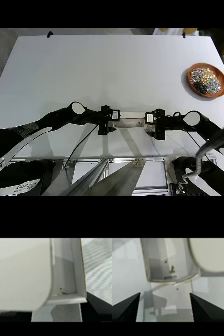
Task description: Fold the box and place the chain.
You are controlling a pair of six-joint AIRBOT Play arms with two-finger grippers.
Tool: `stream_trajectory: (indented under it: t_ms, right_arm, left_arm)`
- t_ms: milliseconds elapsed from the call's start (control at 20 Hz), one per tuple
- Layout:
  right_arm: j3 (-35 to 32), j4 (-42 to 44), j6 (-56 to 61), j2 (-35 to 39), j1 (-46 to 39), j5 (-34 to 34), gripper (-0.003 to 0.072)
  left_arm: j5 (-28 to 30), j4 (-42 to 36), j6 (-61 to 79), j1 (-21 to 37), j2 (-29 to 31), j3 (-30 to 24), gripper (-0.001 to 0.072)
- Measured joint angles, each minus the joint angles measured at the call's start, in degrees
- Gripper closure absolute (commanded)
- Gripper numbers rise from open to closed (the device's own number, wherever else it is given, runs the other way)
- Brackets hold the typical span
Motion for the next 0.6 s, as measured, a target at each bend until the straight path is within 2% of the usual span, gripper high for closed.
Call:
stream_trajectory:
  t_ms: [200,300,350,500,600]
  right_arm:
    - [0.0,-6.1,7.1,6.9,0.0,5.1,0.0427]
    - [0.0,-4.2,8.9,9.6,0.0,7.5,0.061]
    - [0.0,-2.3,9.4,10.4,0.0,8.2,0.0669]
    - [0.0,4.9,9.4,11.8,0.0,9.4,0.0669]
    - [0.0,10.8,8.5,12.1,0.0,7.7,0.0669]
  left_arm:
    - [0.0,0.0,0.0,0.0,0.0,0.0,0.0503]
    - [0.0,0.0,0.0,0.0,0.0,0.0,0.0503]
    - [-0.1,0.0,0.0,0.0,0.0,0.0,0.0503]
    - [-0.1,0.0,0.0,0.0,0.0,0.0,0.0503]
    - [-0.1,0.0,0.0,0.0,0.0,0.0,0.0503]
